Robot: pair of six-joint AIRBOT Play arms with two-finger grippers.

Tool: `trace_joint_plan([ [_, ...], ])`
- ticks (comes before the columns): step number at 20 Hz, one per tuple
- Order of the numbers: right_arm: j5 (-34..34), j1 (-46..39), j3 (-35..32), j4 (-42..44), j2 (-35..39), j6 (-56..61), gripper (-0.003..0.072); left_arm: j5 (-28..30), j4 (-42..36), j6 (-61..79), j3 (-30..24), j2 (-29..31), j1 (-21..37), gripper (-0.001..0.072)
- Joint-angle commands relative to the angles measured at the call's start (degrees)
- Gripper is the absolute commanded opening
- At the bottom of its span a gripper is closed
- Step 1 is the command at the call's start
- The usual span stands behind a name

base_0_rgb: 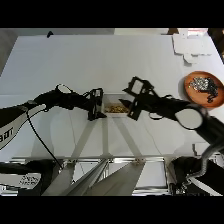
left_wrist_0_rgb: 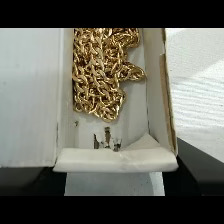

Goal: Fold the box and place the chain.

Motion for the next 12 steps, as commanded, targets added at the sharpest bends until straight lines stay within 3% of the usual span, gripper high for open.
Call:
trace_joint_plan([
  [1,16.8,-11.1,0.0,-2.1,7.5,1.6,0.0361,0.0,0.0,0.0,0.0,0.0,0.0,0.0158],
  [3,19.9,-19.2,-0.6,-3.3,8.9,0.6,0.0362,0.0,0.0,0.0,0.0,0.0,0.0,0.0158],
  [6,23.7,-26.3,-1.2,-3.4,5.2,-1.0,0.0362,0.0,0.0,0.0,0.0,0.0,0.0,0.0158],
  [9,23.6,-25.3,-1.6,-4.6,-1.3,-9.7,0.0365,0.0,0.0,0.0,0.0,0.0,0.0,0.0158],
  [10,23.6,-24.0,-1.6,-5.4,-3.6,-13.0,0.0408,0.0,0.0,0.0,0.0,0.0,0.0,0.0158],
  [12,23.6,-23.1,-1.6,-5.6,-7.6,-19.6,0.0422,0.0,0.0,0.0,0.0,0.0,0.0,0.0158],
])
